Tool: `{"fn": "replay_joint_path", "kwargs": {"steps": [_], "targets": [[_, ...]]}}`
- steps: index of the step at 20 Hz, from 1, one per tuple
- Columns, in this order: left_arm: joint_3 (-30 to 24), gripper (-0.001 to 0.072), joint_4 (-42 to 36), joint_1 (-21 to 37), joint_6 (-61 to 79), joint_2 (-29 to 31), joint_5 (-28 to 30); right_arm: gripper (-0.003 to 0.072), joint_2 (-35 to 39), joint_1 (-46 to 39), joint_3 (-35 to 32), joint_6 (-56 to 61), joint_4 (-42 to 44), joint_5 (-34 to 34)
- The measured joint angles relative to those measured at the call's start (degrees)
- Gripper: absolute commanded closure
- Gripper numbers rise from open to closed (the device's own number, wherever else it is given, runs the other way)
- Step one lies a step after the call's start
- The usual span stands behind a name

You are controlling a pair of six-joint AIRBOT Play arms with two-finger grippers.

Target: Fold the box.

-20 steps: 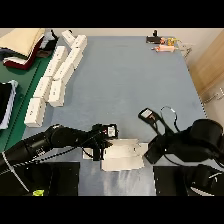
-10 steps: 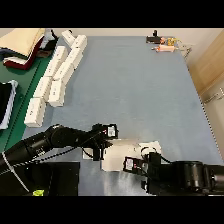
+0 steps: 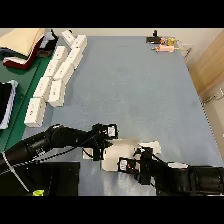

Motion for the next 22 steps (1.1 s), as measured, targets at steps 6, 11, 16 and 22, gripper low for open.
{"fn": "replay_joint_path", "kwargs": {"steps": [6,11,16,22], "targets": [[0.0,0.0694,0.0,0.0,0.0,0.0,0.0,-0.0022,-0.3,0.1,2.2,6.1,-5.0,-1.4],[0.0,0.0694,0.0,0.0,0.0,0.0,0.0,-0.0025,-0.3,0.1,5.8,11.3,-5.6,-6.3],[0.0,0.0694,0.0,0.0,0.0,0.0,0.0,-0.0034,-0.3,0.1,7.0,17.8,-6.1,-9.9],[0.0,0.0694,0.0,0.0,0.0,0.0,0.0,-0.0034,-0.3,-1.4,7.1,20.6,-7.3,-11.2]]}}
